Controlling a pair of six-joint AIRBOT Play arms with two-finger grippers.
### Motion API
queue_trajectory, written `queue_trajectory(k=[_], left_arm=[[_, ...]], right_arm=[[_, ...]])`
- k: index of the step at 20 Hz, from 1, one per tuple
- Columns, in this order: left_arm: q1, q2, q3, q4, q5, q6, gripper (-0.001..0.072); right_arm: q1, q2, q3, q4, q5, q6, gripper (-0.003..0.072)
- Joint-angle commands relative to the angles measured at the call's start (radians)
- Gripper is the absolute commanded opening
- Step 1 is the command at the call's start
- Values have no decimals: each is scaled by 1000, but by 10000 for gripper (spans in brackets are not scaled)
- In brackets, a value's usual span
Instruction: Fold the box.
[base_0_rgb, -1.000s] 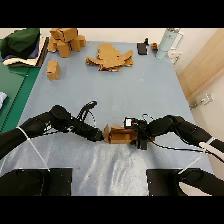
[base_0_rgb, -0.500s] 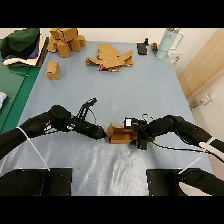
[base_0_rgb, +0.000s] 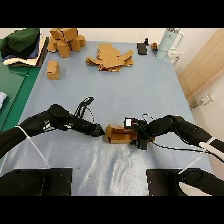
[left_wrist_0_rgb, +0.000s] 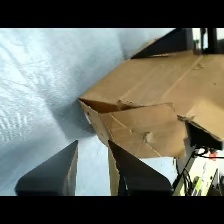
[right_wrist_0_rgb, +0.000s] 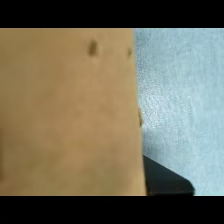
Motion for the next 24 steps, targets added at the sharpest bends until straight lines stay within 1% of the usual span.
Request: queue_trajectory(k=[1, 2, 4, 8, 10, 13, 16, 18, 21, 22, 24], left_arm=[[53, -1, 6, 0, 3, -19, 466], [60, -1, 6, -32, 0, -18, 569], [58, -1, 6, -80, -11, 19, 570], [58, -1, 6, -99, -24, 29, 570], [57, -8, 6, -147, -43, 51, 571], [57, -46, 8, -253, -82, 134, 571], [40, -84, 8, -259, -127, 140, 570], [-11, -96, 8, -261, -100, 169, 570], [-80, -98, 13, -259, -3, 169, 569], [-87, -97, 14, -259, 17, 168, 562], [-82, -97, 14, -259, 23, 164, 560]], right_arm=[[0, 0, 0, 0, 0, 0, 510], [0, 0, 0, 0, 0, 0, 510], [0, 0, 0, 0, 0, 0, 510], [0, 0, 0, 0, 0, 0, 510], [0, 0, 0, 0, 0, 0, 510], [0, 0, 0, 0, 0, 0, 510], [0, 0, 0, 0, 1, 0, 510], [0, 0, 0, 0, 0, 0, 510], [0, 0, 0, 0, 0, 0, 510], [0, 0, 0, 0, 0, 0, 510], [0, 0, 0, 0, 1, 0, 510]])
